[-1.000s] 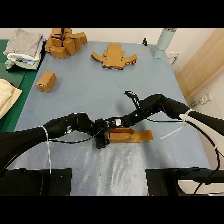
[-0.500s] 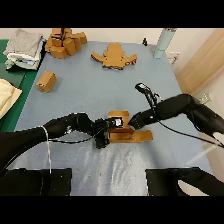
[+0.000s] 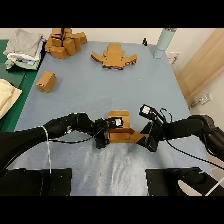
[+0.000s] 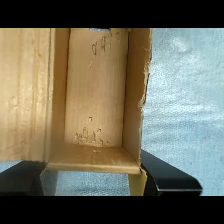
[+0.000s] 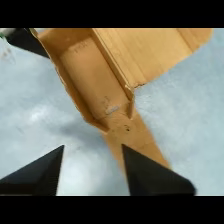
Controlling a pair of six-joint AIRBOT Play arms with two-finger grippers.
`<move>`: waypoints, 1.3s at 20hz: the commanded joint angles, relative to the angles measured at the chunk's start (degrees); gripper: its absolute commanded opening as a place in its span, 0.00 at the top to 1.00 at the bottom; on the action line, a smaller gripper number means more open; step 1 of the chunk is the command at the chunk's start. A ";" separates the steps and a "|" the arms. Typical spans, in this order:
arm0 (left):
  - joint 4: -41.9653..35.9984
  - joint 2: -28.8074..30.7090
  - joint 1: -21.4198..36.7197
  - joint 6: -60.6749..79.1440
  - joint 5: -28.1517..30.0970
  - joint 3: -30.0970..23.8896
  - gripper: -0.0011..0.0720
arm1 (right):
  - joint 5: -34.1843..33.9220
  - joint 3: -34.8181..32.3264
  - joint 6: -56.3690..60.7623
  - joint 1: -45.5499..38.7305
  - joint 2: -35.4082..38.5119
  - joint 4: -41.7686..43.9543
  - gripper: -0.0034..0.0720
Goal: Fold the box.
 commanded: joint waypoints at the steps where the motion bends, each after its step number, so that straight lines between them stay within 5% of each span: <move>1: 0.00 -0.04 0.00 0.02 0.00 0.02 0.47 | 4.90 -0.81 -14.12 0.07 -3.34 -2.71 0.10; 9: 0.00 -0.04 0.00 0.00 0.00 0.02 0.47 | 13.97 -0.81 -24.98 3.52 -11.08 -1.01 0.11; 10: 0.00 -0.04 0.00 0.00 0.00 0.02 0.47 | 14.10 -0.81 -25.14 4.59 -11.98 -0.74 0.19; 11: 0.00 -0.04 0.00 0.00 0.00 0.02 0.47 | 14.03 -0.81 -25.11 5.60 -12.39 -0.70 0.41; 12: 0.00 -0.04 0.00 0.00 0.00 0.02 0.47 | 14.19 -0.81 -25.14 6.54 -12.48 -0.33 0.51; 16: 0.00 -0.04 0.00 0.00 0.00 0.02 0.47 | 17.44 -0.79 -26.16 7.58 -12.52 0.02 0.69; 20: 0.00 -0.04 0.00 0.00 0.00 0.02 0.47 | 17.90 -0.81 -29.07 7.58 -12.52 2.93 0.67; 21: 0.00 -0.04 0.00 0.00 0.00 0.02 0.47 | 17.90 -0.81 -29.51 7.58 -12.55 4.17 0.52; 24: 0.00 -0.04 0.00 0.00 0.00 0.02 0.47 | 17.86 -0.83 -29.64 7.58 -12.55 5.49 0.30; 26: 0.00 -0.04 0.00 0.00 0.00 0.02 0.47 | 17.62 -1.20 -29.62 7.58 -12.52 5.55 0.26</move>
